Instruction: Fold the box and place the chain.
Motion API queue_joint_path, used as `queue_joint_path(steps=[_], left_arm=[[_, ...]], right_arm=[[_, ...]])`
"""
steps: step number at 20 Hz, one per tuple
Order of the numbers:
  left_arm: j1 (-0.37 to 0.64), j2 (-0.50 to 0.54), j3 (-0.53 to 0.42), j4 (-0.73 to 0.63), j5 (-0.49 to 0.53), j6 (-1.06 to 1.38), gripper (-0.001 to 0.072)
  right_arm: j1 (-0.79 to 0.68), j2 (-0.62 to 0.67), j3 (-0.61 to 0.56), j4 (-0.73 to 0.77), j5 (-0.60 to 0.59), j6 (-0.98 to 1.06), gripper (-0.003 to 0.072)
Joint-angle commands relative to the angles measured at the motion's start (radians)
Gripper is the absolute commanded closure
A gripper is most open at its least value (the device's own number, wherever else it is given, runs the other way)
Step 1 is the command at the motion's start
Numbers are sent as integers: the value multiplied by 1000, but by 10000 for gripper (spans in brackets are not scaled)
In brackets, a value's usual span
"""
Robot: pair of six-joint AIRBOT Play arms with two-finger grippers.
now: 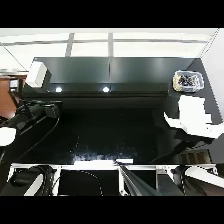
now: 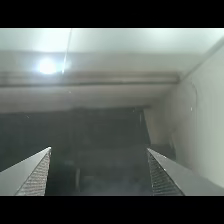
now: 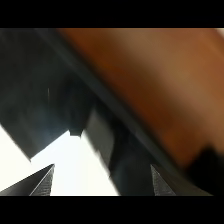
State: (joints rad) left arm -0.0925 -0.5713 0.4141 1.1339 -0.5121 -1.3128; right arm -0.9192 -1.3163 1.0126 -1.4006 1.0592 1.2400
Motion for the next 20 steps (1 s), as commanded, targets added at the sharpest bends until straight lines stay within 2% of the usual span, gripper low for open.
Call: queue_joint_path(steps=[1,2,3,4,6,7,13,14,15,17,20], left_arm=[[-40,-61,0,6,3,1,-3],[-48,-71,0,6,3,0,-3],[-55,-73,0,6,3,1,-3],[-56,-73,0,6,4,0,-3],[-55,-73,0,6,5,0,-1],[-56,-73,0,6,4,0,-1],[-56,-73,0,6,3,0,0],[-56,-73,0,6,3,0,0],[-56,-73,0,6,3,0,0],[-56,-73,0,-4,2,0,0],[-56,-73,0,-57,1,0,0]], right_arm=[[0,-122,64,-3,224,-237,-34],[15,-128,65,-3,193,-254,16],[30,-133,66,-3,170,-270,182],[43,-140,68,-6,158,-290,198],[61,-148,70,-18,145,-307,559],[63,-148,72,-3,141,-310,626],[63,-144,83,188,287,-381,636],[63,-143,83,233,313,-386,688],[63,-142,81,293,346,-386,679],[80,-125,54,402,377,-392,679],[164,-44,-46,505,355,-438,679]])
